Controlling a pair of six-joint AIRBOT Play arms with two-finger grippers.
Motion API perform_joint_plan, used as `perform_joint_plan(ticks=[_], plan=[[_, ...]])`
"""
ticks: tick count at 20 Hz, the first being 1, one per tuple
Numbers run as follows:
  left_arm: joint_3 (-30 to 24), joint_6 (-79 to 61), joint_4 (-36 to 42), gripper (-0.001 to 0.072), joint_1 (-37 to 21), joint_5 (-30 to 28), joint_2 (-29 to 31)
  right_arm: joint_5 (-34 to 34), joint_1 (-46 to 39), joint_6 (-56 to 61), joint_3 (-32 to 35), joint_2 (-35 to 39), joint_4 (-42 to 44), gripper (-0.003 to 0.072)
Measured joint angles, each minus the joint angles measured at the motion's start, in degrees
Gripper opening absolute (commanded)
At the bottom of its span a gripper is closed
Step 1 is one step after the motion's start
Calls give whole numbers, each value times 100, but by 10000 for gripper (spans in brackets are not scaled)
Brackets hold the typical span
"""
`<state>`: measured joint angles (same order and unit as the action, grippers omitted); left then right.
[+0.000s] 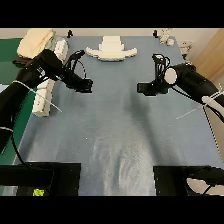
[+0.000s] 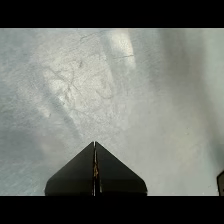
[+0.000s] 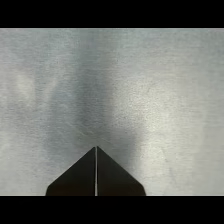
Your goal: Fold the box.
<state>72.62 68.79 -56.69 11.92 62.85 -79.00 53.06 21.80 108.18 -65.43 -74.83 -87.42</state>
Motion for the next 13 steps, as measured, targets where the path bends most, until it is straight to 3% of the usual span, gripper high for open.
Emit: perform_joint_plan(ticks=[13], plan=[[24,4,33,14,48,-50,-52,4,0,0,-15,-9,24,19]])
